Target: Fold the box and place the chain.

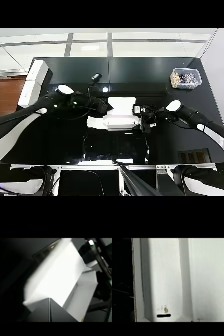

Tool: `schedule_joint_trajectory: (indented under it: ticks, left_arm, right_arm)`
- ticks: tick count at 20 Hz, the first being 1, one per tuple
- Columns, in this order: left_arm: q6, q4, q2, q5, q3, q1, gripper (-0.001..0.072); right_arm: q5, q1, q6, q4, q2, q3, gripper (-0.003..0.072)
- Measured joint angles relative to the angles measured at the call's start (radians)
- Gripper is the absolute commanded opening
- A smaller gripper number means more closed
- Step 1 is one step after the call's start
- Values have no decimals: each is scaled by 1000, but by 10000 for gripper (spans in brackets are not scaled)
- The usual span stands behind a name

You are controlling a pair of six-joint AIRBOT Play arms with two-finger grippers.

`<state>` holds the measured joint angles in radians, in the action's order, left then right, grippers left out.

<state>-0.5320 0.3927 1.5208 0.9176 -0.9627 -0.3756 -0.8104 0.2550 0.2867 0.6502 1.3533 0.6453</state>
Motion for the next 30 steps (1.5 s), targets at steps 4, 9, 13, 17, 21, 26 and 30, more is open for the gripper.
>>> schedule_joint_trajectory:
  ticks: [4, 9, 13, 17, 21, 26, 30]
  left_arm:
    - [-88, 140, -175, 35, 34, 29, 23]
    - [133, -2, -325, 36, 202, 39, 25]
    - [309, 45, -349, 31, 278, 37, 711]
    - [429, 161, -354, -28, 300, 29, 712]
    - [591, 230, -354, -64, 306, 8, 709]
    - [701, 293, -299, -116, 295, -23, 709]
    - [731, 299, -249, -148, 284, -47, 709]
  right_arm:
    - [1, 0, -2, 0, 0, 0, 240]
    - [3, 0, -2, 0, 0, 0, 240]
    - [4, 0, -2, 0, 0, 0, 240]
    - [4, 0, -2, 0, 0, 0, 240]
    - [4, 0, -2, 0, 0, 0, 240]
    - [4, 0, -2, -1, 0, 0, 241]
    - [4, 0, -2, -1, 0, 0, 240]
